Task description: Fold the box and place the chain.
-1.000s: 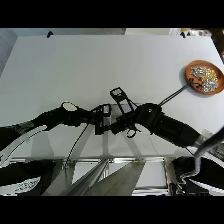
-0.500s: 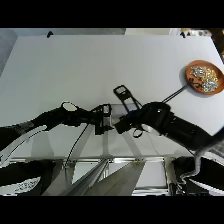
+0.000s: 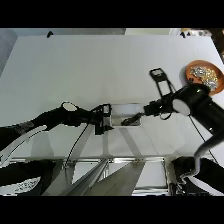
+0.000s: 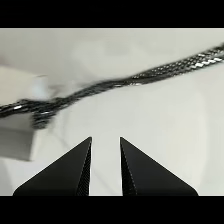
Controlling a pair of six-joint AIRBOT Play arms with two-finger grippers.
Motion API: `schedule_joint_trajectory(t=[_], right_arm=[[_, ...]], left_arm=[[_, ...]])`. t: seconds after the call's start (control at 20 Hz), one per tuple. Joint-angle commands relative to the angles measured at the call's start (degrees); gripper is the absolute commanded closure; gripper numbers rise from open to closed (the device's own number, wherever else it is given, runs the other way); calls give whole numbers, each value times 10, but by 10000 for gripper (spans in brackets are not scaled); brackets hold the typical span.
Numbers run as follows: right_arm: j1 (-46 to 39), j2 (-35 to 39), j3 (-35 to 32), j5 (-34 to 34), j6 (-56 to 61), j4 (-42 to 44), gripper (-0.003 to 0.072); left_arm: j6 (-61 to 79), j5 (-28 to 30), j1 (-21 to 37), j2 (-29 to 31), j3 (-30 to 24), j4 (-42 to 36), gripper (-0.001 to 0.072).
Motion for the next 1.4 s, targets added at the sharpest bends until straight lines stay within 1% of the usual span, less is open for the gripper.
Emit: schedule_joint_trajectory(t=[0.0,0.15,0.4,0.5,0.7,0.9,1.15,1.35], right_arm=[[-85,-22,0,-12,-17,-5,484],[-115,-71,0,-37,-17,-5,484],[-115,-156,0,-60,-32,2,484],[-115,-176,0,-70,-33,2,484],[-115,-193,0,-94,-32,2,484],[-115,-213,0,-91,-32,2,484],[-115,-215,0,-92,-32,2,486],[-115,-215,0,-114,-32,2,486]], left_arm=[[0,0,0,0,0,0,575],[0,0,0,0,0,0,575],[0,0,0,0,0,0,575],[0,0,0,0,0,0,575],[0,0,0,0,0,0,575],[0,0,0,0,0,0,575],[0,0,0,0,0,0,575],[0,0,0,0,0,0,575]])
